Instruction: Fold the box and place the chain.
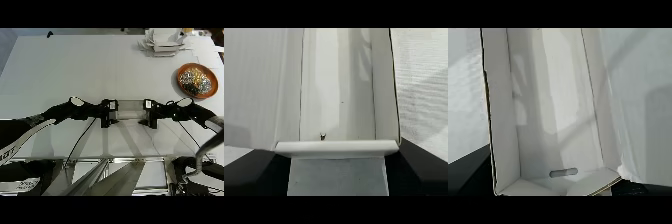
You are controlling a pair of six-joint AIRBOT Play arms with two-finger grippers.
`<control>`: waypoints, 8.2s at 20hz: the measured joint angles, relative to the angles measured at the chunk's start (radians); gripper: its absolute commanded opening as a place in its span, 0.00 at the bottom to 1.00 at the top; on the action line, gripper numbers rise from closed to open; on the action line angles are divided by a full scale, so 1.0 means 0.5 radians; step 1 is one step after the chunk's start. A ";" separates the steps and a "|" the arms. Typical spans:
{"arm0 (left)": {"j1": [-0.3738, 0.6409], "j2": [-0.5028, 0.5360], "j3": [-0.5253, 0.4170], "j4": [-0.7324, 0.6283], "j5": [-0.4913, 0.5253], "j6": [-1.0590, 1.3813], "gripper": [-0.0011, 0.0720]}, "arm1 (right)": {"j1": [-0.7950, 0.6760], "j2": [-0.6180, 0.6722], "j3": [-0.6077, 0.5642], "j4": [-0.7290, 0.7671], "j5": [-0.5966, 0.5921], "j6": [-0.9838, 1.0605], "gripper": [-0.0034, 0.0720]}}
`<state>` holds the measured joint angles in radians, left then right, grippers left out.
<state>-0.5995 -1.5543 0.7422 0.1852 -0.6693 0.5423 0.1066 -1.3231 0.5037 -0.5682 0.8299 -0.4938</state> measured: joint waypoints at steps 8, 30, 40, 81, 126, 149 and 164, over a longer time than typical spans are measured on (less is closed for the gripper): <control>0.001 0.000 0.000 0.003 -0.009 -0.016 0.04 | -0.001 0.369 -0.002 -0.476 0.068 0.515 0.97; 0.002 0.000 0.000 0.005 -0.016 -0.009 0.04 | -0.001 1.064 -0.004 0.089 0.167 0.716 0.07; 0.002 0.000 0.000 0.005 -0.016 -0.010 0.04 | -0.001 0.426 -0.003 0.713 -0.180 0.474 0.07; 0.002 0.000 0.000 0.006 -0.018 -0.010 0.04 | 0.331 0.857 0.060 -1.368 -0.120 1.329 0.49; 0.002 0.000 0.000 0.005 -0.018 -0.011 0.04 | 0.193 0.391 0.059 -0.531 -0.056 0.764 0.33; 0.002 0.000 0.000 0.006 -0.018 -0.011 0.04 | -0.307 0.404 0.137 -1.204 -0.044 3.676 0.07; 0.002 0.000 0.000 0.006 -0.021 -0.011 0.04 | -0.108 0.432 0.137 -0.787 0.132 3.519 0.35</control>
<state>-0.5987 -1.5543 0.7422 0.1883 -0.6800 0.5369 0.0528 -1.1072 0.5724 -0.9619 0.8959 1.2659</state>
